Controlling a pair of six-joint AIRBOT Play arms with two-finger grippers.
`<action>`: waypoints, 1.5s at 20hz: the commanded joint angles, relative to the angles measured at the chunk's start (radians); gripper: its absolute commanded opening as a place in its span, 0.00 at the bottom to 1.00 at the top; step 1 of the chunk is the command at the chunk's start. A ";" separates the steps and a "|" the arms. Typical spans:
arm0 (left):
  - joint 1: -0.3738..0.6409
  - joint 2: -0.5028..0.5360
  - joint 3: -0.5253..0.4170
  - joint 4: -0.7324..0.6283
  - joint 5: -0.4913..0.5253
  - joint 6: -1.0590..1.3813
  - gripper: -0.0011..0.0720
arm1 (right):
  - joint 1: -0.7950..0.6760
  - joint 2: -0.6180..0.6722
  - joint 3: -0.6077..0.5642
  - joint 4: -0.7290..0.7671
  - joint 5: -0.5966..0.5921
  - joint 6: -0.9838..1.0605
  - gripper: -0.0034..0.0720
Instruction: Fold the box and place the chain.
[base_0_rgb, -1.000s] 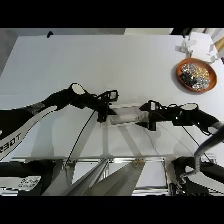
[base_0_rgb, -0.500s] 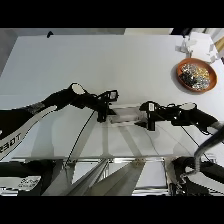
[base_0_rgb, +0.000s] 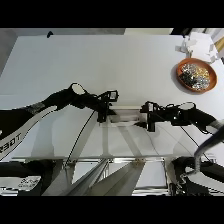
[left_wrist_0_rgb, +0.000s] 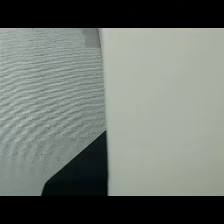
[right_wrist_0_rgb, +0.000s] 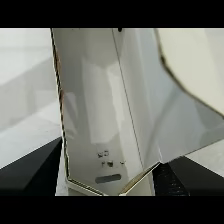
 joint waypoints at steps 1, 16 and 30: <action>0.000 0.000 0.000 0.000 0.001 0.000 0.03 | 0.001 -0.007 0.000 -0.013 -0.004 0.003 0.72; 0.000 0.000 0.000 0.000 0.001 0.000 0.03 | 0.037 -0.010 -0.015 -0.058 -0.048 0.002 0.57; 0.000 0.000 0.001 0.000 0.001 0.000 0.03 | 0.037 -0.010 -0.029 -0.101 -0.058 0.026 0.67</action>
